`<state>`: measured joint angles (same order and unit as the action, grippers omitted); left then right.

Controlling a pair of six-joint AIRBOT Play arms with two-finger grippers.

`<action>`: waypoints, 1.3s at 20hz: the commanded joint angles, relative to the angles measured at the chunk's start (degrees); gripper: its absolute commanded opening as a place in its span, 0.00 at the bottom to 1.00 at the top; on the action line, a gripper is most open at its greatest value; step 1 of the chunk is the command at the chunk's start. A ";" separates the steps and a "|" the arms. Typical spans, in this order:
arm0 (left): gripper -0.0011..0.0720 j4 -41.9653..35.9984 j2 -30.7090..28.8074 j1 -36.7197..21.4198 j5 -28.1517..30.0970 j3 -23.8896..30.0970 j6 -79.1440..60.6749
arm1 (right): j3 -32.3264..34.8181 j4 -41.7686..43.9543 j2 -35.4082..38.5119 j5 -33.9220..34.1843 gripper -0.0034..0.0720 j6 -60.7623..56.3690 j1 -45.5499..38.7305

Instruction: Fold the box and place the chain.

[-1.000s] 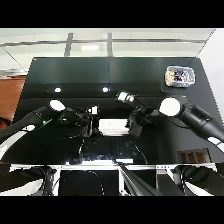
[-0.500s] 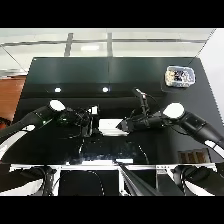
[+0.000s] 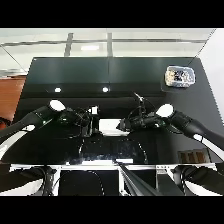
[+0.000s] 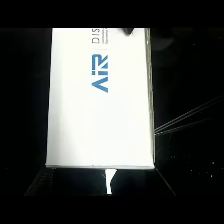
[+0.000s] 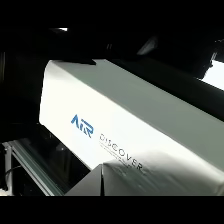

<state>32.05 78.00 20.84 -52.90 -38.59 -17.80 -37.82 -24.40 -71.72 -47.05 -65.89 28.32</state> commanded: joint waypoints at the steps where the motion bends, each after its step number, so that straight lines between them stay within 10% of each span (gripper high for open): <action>1: 0.55 -0.04 0.02 -0.02 -0.02 -0.02 0.09 | 0.07 -2.47 -0.52 0.42 0.05 -0.07 0.02; 5: 0.55 -0.04 0.02 -0.02 -0.02 -0.02 0.09 | -0.46 -2.19 -0.20 -1.84 0.05 0.15 -0.90; 10: 0.56 0.02 0.00 -0.31 -0.02 -0.61 0.44 | -8.61 -2.10 5.86 -22.03 0.06 2.29 -12.09; 14: 1.00 0.92 -2.64 -0.48 -1.42 -2.64 6.16 | -10.95 -2.95 17.59 -27.02 0.06 2.25 -26.45; 19: 1.00 -3.15 -8.02 1.44 -5.88 -5.60 9.81 | -10.93 -7.87 24.52 -28.85 0.06 2.23 -35.17; 26: 1.00 3.72 5.14 10.73 -4.13 -18.29 23.93 | -10.93 -8.96 24.52 -25.88 0.06 2.08 -34.99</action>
<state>32.82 78.26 28.84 -57.23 -52.25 -0.21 -48.71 -32.77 -47.59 -73.36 -63.70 -6.22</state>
